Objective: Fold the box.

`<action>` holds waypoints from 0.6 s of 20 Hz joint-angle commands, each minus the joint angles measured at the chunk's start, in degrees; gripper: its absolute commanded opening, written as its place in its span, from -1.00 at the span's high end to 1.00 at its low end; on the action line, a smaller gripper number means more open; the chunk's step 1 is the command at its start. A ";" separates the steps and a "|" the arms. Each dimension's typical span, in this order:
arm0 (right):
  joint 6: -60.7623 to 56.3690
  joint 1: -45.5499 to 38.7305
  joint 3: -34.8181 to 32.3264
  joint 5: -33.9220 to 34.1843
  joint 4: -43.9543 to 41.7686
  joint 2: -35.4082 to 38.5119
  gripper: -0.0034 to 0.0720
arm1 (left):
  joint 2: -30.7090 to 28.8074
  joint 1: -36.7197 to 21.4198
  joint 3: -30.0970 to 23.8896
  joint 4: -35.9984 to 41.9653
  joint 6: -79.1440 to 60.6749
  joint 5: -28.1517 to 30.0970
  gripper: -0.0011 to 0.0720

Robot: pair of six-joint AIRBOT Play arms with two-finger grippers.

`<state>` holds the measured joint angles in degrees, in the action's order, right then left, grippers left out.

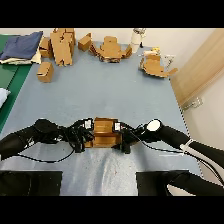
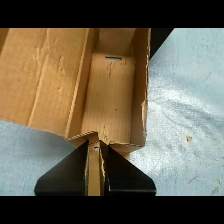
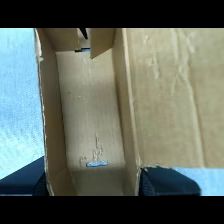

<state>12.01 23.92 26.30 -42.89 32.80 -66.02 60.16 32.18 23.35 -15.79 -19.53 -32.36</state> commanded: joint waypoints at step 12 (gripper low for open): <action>0.07 0.02 0.04 -0.13 -0.02 -0.04 -0.62 | 0.22 0.00 0.04 0.81 -0.09 -1.66 -0.07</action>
<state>12.05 23.92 26.30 -43.00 32.82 -66.02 60.36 32.18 23.35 -15.07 -19.55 -33.67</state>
